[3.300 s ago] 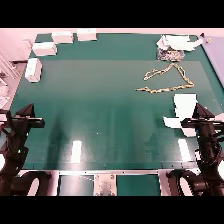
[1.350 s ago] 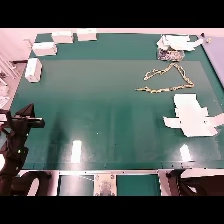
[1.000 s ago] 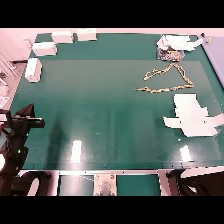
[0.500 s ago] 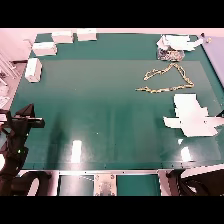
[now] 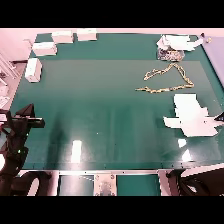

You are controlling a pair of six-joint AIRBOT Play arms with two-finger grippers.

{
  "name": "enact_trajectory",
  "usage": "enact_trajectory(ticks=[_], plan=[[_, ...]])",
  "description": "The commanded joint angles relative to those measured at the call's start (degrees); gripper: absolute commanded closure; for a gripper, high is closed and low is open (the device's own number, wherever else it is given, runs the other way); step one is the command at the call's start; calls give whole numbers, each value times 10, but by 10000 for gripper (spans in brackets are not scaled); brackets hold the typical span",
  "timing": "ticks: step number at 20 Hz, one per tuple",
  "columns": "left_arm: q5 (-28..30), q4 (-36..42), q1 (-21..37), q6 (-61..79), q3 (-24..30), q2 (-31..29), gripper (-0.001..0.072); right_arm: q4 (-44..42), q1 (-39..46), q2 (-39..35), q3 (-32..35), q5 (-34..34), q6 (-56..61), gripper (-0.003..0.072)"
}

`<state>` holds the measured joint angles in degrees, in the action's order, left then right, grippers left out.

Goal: Fold the box and place the chain.

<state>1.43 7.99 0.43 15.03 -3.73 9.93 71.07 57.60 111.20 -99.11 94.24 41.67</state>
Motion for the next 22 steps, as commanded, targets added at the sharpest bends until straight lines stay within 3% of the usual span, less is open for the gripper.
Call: enact_trajectory(ticks=[1, 7, 10, 12, 13, 14, 17, 18, 20, 22], plan=[[0, 0, 0, 0, 0, 0, 688, -33, 2, 15, 0, 4, -17, 107], [0, 0, 0, 0, 0, 0, 688, -60, 2, 40, 0, 30, -16, 108], [0, 0, 0, 0, 0, 0, 688, -59, 2, 55, 4, 35, -16, 174], [0, 0, 0, 0, 0, 0, 688, -57, 2, 66, 6, 45, -16, 275], [0, 0, 0, 0, 0, 0, 688, -53, 2, 70, 8, 49, -16, 284], [0, 0, 0, 0, 0, 0, 688, -53, 2, 73, 11, 51, -16, 393], [0, 0, 0, 0, 0, 0, 688, -53, 2, 80, 16, 61, -18, 447], [0, 0, 0, 0, 0, 0, 688, -53, 2, 83, 16, 71, -32, 540], [0, 0, 0, 0, 0, 0, 688, -53, 2, 84, 18, 93, -63, 579], [0, 0, 0, 0, 0, 0, 688, -53, 4, 84, 18, 111, -70, 677]])
